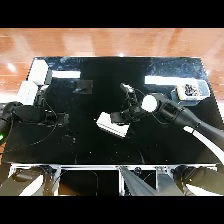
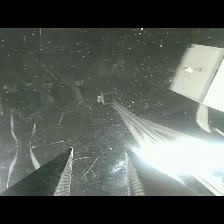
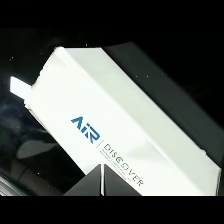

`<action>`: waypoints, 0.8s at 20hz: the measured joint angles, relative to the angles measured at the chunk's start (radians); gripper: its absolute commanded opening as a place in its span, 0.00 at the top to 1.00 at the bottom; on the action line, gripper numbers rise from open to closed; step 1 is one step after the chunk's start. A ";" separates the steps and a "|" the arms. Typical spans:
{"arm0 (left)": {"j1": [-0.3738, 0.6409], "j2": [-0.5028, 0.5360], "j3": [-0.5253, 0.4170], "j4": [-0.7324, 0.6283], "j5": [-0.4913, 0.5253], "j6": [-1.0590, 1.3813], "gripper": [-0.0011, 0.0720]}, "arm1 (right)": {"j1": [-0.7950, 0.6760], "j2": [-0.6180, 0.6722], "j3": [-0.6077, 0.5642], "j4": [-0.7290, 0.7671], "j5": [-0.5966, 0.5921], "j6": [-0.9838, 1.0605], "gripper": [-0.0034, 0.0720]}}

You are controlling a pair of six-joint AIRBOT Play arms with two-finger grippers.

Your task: Fold the box and place the chain.

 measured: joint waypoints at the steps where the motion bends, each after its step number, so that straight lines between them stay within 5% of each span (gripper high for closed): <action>1: 0.000 0.000 0.000 -0.003 0.000 0.001 0.38 | -0.003 0.004 -0.011 0.014 -0.015 0.000 0.91; 16: -0.025 0.000 0.000 -0.027 0.000 0.003 0.38 | -0.009 -0.001 -0.048 0.062 -0.013 -0.023 0.91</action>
